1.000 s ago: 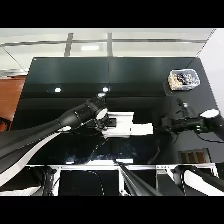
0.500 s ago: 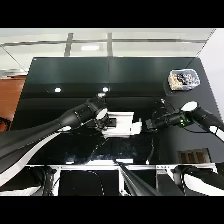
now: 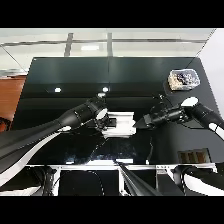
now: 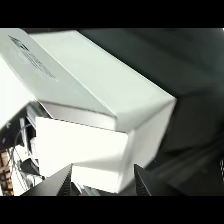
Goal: Fold the box and place the chain.
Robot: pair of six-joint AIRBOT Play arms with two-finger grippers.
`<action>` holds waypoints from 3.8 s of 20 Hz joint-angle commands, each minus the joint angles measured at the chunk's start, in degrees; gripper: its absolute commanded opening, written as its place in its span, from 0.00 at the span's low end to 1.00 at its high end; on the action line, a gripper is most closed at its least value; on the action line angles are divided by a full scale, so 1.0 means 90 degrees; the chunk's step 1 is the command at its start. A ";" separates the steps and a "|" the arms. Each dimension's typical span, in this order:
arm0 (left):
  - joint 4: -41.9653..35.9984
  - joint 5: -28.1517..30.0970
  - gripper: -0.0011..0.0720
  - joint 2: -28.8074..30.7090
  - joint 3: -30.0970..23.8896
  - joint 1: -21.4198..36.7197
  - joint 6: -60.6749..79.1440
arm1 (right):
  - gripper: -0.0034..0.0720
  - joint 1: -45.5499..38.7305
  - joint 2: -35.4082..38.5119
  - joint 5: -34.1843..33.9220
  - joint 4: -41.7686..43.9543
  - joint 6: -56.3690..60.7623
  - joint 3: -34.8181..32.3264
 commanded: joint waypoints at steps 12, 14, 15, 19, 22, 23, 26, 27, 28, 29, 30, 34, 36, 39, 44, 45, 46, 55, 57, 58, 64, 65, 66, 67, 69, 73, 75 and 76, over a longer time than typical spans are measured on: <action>0.0002 0.0002 0.05 -0.0002 0.0005 0.0007 0.0000 | 0.52 0.1719 -0.0002 -0.1736 -0.1736 0.2181 0.0493; 0.0002 0.0002 0.05 -0.0002 0.0005 0.0007 0.0000 | 0.52 0.2069 -0.0002 -0.1928 -0.2446 0.3031 0.0699; 0.0002 0.0002 0.05 -0.0002 0.0005 0.0007 0.0000 | 0.52 0.2263 -0.0002 -0.1982 -0.2888 0.3541 0.0838; 0.0002 0.0005 0.06 -0.0002 0.0005 0.0007 0.0000 | 0.52 0.3123 -0.0151 -0.2040 -0.4860 0.5476 0.1469; 0.0002 0.0005 0.05 -0.0002 0.0005 0.0007 0.0000 | 0.52 0.3541 -0.0403 -0.1528 -0.5612 0.6788 0.1868; 0.0002 0.0010 0.05 -0.0002 0.0005 0.0007 0.0000 | 0.52 0.3645 -0.0425 -0.1523 -0.5678 0.7118 0.1897; 0.0005 0.0007 0.05 -0.0002 0.0005 0.0007 0.0000 | 0.52 0.3842 -0.0551 -0.1333 -0.6086 0.7934 0.1897; 0.0002 0.0005 0.06 -0.0002 0.0005 0.0007 0.0000 | 0.52 0.3886 -0.0600 -0.1321 -0.6122 0.8058 0.1899; 0.0002 0.0002 0.06 -0.0002 0.0005 0.0007 0.0000 | 0.52 0.3920 -0.0646 -0.1316 -0.6120 0.8126 0.1931; 0.0002 -0.0002 0.05 -0.0002 0.0005 0.0007 0.0000 | 0.52 0.3959 -0.0695 -0.1282 -0.6125 0.8133 0.1987; 0.0002 0.0000 0.06 -0.0002 0.0005 0.0007 0.0000 | 0.52 0.4000 -0.0763 -0.1214 -0.6144 0.8143 0.2055; 0.0002 0.0000 0.06 -0.0002 0.0005 0.0007 0.0000 | 0.29 0.4078 -0.0942 -0.1025 -0.6280 0.8306 0.2132; 0.0002 -0.0005 0.05 -0.0002 0.0005 0.0007 0.0000 | 0.16 0.4078 -0.0942 -0.1047 -0.6280 0.8306 0.2174; 0.0005 0.0002 0.05 -0.0002 0.0005 0.0007 0.0000 | 0.07 0.4078 -0.0942 -0.1064 -0.6280 0.8306 0.2271; 0.0002 0.0005 0.05 -0.0002 0.0005 0.0007 0.0000 | 0.47 0.4078 -0.0940 -0.1064 -0.6217 0.8303 0.2302; 0.0002 0.0005 0.06 -0.0002 0.0005 0.0007 0.0000 | 0.46 0.4078 -0.0940 -0.1064 -0.6215 0.8303 0.2302; 0.0002 0.0002 0.05 -0.0002 0.0005 0.0007 0.0000 | 0.45 0.4078 -0.0942 -0.1066 -0.6217 0.8308 0.2302; 0.0002 0.0002 0.05 -0.0002 0.0005 0.0007 0.0000 | 0.41 0.4075 -0.1030 -0.0877 -0.6283 0.8306 0.2302; 0.0000 0.0000 0.05 -0.0002 0.0005 0.0007 0.0000 | 0.07 0.4075 -0.1032 -0.0884 -0.6275 0.8306 0.2302; 0.0002 0.0000 0.05 -0.0002 0.0005 0.0007 0.0000 | 0.07 0.4075 -0.1032 -0.0901 -0.6256 0.8313 0.2305; 0.0002 -0.0002 0.05 -0.0002 0.0005 0.0007 0.0000 | 0.57 0.4070 -0.1008 -0.0772 -0.6241 0.8114 0.2492; 0.0002 -0.0012 0.05 -0.0002 0.0005 0.0007 0.0002 | 0.57 0.4068 -0.0984 -0.0682 -0.6237 0.7781 0.2596; 0.0005 -0.0019 0.06 -0.0002 0.0005 0.0007 0.0000 | 0.57 0.4068 -0.0928 -0.0537 -0.6266 0.7458 0.2720; 0.0005 -0.0019 0.05 -0.0002 0.0005 0.0007 0.0000 | 0.57 0.4068 -0.0814 -0.0301 -0.6416 0.7337 0.2841; 0.0005 0.0005 0.05 -0.0002 0.0005 0.0007 0.0000 | 0.57 0.4048 -0.0435 0.0177 -0.6754 0.7179 0.3065; 0.0005 -0.0005 0.05 -0.0002 0.0005 0.0007 0.0000 | 0.57 0.3742 0.0828 0.0850 -0.8021 0.6890 0.3388; 0.0005 -0.0019 0.06 -0.0002 0.0005 0.0007 0.0002 | 0.57 0.3407 0.1314 0.0818 -0.9328 0.6890 0.3388; 0.0005 -0.0027 0.05 -0.0002 0.0005 0.0007 0.0002 | 0.57 0.3147 0.1399 0.0760 -1.0010 0.6895 0.3388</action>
